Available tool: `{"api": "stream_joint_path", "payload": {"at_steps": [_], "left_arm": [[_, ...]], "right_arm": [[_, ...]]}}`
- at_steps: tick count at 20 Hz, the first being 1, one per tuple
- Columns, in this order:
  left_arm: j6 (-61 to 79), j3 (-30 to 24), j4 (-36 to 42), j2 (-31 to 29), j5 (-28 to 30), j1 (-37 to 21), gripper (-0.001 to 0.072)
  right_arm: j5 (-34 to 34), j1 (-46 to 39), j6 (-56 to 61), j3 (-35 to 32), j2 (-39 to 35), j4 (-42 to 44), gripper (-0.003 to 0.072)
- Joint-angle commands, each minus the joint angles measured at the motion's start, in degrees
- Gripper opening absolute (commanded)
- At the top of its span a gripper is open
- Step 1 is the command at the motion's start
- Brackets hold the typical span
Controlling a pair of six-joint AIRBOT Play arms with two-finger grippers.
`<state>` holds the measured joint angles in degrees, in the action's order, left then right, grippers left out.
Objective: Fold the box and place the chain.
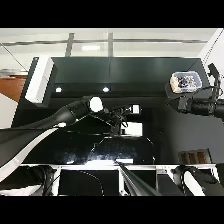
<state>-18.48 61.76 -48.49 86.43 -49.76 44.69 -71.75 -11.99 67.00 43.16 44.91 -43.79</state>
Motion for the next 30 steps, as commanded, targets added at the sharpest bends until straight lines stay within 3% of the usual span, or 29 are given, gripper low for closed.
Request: {"api": "stream_joint_path", "payload": {"at_steps": [1,15,30], "left_arm": [[-0.2,0.0,-0.5,-0.2,0.0,-0.1,0.0709],[-3.0,0.0,-0.7,-1.7,0.0,0.7,0.0715],[-6.5,-0.1,-5.7,-0.5,1.6,2.1,0.0716]], "right_arm": [[0.0,0.0,0.0,0.0,0.0,0.0,0.0043],[-0.1,0.0,0.0,0.0,0.0,0.0,0.0044],[0.0,0.0,0.0,0.0,0.0,0.0,0.0044]]}}
